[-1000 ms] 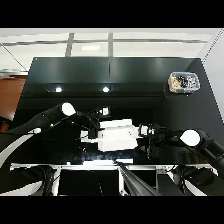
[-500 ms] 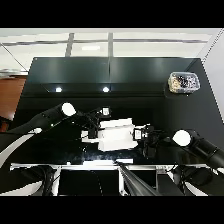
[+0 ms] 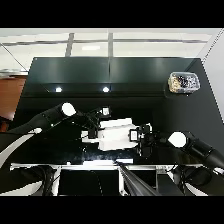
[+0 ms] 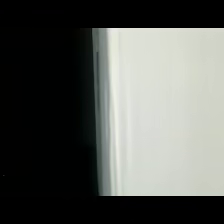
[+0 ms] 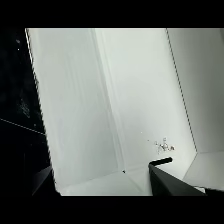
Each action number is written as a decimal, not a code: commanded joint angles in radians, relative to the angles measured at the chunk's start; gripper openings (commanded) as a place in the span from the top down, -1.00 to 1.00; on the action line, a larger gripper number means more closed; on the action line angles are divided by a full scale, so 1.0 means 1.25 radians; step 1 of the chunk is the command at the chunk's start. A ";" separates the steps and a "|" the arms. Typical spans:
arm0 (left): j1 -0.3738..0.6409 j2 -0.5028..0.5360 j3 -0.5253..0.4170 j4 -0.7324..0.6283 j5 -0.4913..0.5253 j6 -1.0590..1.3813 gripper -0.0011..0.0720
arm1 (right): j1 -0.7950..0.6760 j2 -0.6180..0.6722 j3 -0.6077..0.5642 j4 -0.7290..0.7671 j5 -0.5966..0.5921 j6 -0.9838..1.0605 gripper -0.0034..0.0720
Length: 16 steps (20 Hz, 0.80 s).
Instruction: Fold the box and place the chain.
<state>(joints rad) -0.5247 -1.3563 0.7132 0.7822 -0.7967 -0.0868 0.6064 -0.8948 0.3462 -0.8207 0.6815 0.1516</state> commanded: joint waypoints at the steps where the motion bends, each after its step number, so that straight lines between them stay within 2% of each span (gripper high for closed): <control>1: -0.004 -0.001 0.000 -0.001 -0.005 0.000 0.89 | 0.005 -0.001 0.011 0.002 -0.023 0.036 -0.93; 7: -0.045 0.000 0.001 0.035 -0.018 0.001 0.89 | -0.009 -0.001 0.077 -0.071 -0.022 0.103 -0.93; 16: -0.049 0.003 0.001 0.041 -0.013 0.004 0.89 | -0.034 0.000 0.078 -0.071 -0.005 0.103 -0.93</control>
<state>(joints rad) -0.5838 -1.3537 0.7143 0.8295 -0.8139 -0.0849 0.5682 -0.8955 0.4423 -0.9066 0.6712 0.2768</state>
